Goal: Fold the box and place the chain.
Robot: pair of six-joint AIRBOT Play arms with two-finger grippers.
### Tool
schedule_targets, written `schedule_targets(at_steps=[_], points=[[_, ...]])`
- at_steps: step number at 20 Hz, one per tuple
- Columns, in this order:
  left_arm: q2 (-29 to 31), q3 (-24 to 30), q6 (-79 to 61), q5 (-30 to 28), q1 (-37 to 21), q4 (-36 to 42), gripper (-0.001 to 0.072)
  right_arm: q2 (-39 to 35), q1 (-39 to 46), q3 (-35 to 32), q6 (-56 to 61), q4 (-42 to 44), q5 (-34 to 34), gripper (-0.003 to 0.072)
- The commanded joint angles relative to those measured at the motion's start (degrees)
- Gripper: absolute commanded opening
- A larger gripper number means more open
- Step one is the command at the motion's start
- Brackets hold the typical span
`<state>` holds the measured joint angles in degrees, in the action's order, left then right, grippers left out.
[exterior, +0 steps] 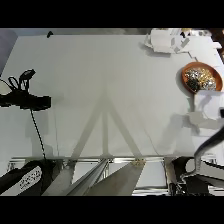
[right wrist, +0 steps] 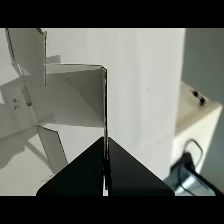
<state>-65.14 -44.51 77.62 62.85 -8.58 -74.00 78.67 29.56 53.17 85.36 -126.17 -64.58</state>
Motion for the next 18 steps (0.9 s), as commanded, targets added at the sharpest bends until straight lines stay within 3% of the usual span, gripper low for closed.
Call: schedule_targets(at_steps=[1,4,9,13,18], points=[[0.0,0.0,0.0,0.0,0.0,0.0,0.0009,-5.0,-8.8,-1.1,-5.4,23.0,-0.8,0.0011],[0.0,0.0,0.0,0.0,0.0,0.0,0.0009,-12.7,-17.8,-7.7,-6.4,39.0,2.3,0.0011],[0.0,0.0,0.0,0.0,0.0,0.0,0.0009,-28.6,-37.5,-21.9,-1.6,51.1,8.0,0.0011],[0.0,0.0,0.0,0.0,0.0,0.0,0.0009,-36.5,-52.5,-27.3,10.5,50.7,11.8,0.0012],[0.0,0.0,0.0,-0.1,0.0,0.2,0.0009,-37.0,-67.3,-27.6,21.5,46.8,18.8,0.0012]])
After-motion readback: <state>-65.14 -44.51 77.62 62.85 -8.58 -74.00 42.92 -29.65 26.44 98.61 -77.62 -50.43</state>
